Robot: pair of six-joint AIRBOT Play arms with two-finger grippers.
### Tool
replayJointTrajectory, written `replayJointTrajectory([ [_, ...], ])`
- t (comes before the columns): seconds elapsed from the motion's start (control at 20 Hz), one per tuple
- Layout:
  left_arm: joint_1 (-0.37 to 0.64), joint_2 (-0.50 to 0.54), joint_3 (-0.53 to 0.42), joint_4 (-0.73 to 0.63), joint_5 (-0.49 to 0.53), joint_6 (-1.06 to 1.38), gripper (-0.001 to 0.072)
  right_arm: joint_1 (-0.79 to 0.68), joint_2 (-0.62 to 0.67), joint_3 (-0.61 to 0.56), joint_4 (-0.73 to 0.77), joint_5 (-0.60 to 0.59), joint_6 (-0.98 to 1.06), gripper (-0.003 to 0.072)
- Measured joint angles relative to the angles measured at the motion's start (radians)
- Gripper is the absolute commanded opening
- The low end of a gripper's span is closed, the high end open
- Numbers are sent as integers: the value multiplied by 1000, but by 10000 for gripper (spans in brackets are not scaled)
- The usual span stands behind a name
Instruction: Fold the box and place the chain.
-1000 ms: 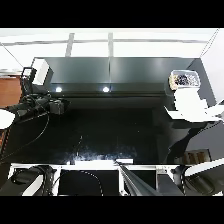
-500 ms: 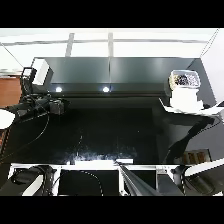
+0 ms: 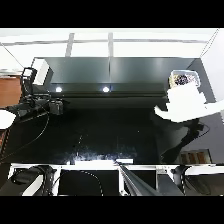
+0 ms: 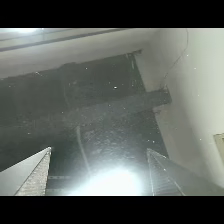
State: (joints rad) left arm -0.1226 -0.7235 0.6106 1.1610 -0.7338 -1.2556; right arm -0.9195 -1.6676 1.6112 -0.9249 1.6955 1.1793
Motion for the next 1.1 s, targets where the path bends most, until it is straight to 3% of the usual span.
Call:
replayJointTrajectory([
  [0.45,0,0,0,16,8,0,703,81,393,-297,122,-122,-56,9],
  [0.7,0,0,0,17,34,0,703,307,582,-515,109,-303,-77,9],
  [0.9,0,0,0,11,42,0,703,505,657,-639,114,-463,-51,8],
  [1.1,0,0,0,6,51,0,703,663,756,-856,277,-628,-171,7],
])
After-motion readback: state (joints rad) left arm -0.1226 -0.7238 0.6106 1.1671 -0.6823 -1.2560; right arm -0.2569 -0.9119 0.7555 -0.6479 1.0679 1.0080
